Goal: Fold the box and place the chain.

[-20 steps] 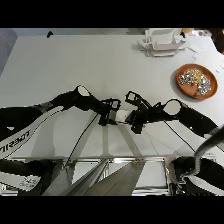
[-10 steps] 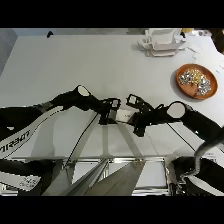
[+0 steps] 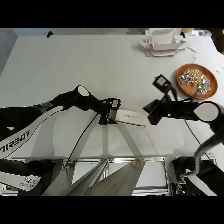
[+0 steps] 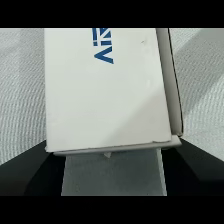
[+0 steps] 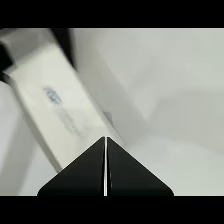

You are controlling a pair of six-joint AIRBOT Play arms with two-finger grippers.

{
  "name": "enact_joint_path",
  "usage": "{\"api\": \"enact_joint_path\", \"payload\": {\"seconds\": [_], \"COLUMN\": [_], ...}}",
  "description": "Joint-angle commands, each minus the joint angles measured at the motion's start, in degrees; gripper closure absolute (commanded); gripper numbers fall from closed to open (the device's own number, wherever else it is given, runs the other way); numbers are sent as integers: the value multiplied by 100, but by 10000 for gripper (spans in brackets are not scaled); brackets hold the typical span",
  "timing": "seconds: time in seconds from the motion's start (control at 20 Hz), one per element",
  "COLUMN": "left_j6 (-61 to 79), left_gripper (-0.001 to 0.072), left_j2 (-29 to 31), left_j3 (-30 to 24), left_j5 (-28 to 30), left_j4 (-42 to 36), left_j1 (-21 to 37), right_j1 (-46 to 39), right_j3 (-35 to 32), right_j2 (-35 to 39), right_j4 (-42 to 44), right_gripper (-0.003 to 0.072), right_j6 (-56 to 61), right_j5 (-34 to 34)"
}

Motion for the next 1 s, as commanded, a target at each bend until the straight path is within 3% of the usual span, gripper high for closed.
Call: {"api": "enact_joint_path", "payload": {"seconds": [0.0, 0.25, 0.95], "left_j6": [4, 4, 4], "left_gripper": [700, 700, 700], "left_j2": [2, 2, 2], "left_j3": [2, 2, 2], "left_j5": [-11, -11, -11], "left_j4": [2, 4, 4], "left_j1": [0, 0, 0], "right_j1": [-1163, -1851, -1862], "right_j3": [-4, -7, -7], "right_j2": [114, 114, 114], "right_j4": [-2065, -2636, -2627], "right_gripper": [672, 672, 672], "right_j6": [2710, 2964, 2964], "right_j5": [1086, 1600, 1622]}}
